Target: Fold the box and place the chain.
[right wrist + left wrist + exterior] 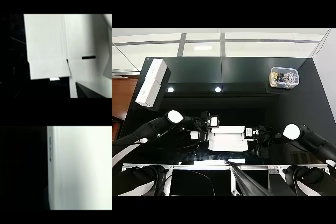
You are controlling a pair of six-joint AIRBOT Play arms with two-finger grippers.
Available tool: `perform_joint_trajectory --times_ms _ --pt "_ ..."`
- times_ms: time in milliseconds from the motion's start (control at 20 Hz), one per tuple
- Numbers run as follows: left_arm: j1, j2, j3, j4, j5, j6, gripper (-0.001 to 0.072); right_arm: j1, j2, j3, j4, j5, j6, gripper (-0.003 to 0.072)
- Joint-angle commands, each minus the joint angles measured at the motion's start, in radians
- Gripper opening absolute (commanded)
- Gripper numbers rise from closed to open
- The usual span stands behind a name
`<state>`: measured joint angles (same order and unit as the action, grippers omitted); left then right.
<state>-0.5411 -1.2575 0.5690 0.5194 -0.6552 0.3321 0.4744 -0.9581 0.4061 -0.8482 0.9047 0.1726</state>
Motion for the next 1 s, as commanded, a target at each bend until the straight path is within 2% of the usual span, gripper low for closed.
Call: perform_joint_trajectory --times_ms 0,350,600,950 --pt "0.0 0.0 0.0 -0.008 -0.002 0.0 0.0024 -0.002 -0.028 0.004 0.076 -0.015 -0.082 0.0706" --pt "0.0 -0.001 0.0 -0.008 -0.002 0.0 0.0024 0.01 -0.039 0.004 0.089 -0.024 -0.103 0.0705" --pt "0.0 -0.001 0.0 -0.008 -0.003 0.0 0.0024 0.064 -0.05 0.004 0.088 -0.067 -0.103 0.0706" --pt "0.0 -0.001 0.0 -0.008 -0.008 -0.005 0.0025 0.064 -0.077 0.004 0.089 -0.109 -0.103 0.0705"
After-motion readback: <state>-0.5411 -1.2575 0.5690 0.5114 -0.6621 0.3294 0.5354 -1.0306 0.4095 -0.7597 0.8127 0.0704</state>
